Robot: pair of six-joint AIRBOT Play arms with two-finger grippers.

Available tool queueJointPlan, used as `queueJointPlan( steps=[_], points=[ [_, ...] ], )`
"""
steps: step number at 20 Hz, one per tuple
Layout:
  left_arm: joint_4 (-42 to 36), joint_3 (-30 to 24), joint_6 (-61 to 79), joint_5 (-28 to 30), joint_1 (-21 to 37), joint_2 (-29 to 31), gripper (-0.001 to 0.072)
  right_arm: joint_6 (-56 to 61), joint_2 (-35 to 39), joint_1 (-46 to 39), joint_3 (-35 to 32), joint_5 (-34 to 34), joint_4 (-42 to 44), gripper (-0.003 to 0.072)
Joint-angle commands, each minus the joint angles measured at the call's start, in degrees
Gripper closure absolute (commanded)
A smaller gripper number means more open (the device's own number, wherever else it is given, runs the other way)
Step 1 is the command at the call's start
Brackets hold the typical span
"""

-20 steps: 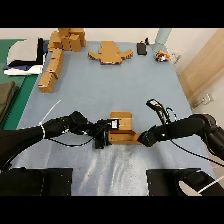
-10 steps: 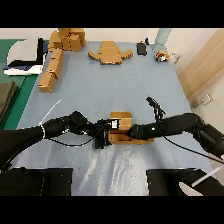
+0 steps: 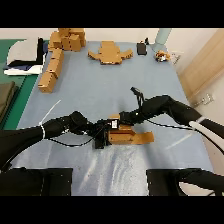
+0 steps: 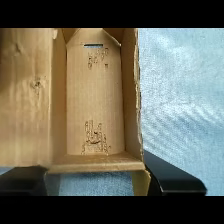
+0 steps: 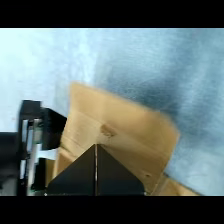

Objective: Fold the box.

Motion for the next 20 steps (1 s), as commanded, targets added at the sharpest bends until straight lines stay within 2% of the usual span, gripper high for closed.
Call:
queueJointPlan(
  steps=[1,12,15,18,20],
  points=[
    [0.02,0.04,0.02,0.00,0.02,-0.04,0.0235,-5.09,-6.80,0.37,1.25,0.42,-0.24,0.0680],
    [0.02,0.04,0.02,0.02,0.02,-0.04,0.0235,-9.11,-5.88,0.48,1.27,6.51,-0.28,0.0680],
    [0.02,0.04,0.02,0.04,0.02,-0.04,0.0235,-9.97,0.00,0.48,1.27,6.25,-2.58,0.0680],
    [0.02,0.04,0.02,0.02,0.02,-0.04,0.0235,-3.45,8.92,0.50,1.25,4.13,-12.59,0.0681],
    [0.02,0.04,0.02,0.02,0.02,-0.02,0.0235,-2.27,14.80,0.50,1.20,-0.87,-17.44,0.0681]
  ],
)
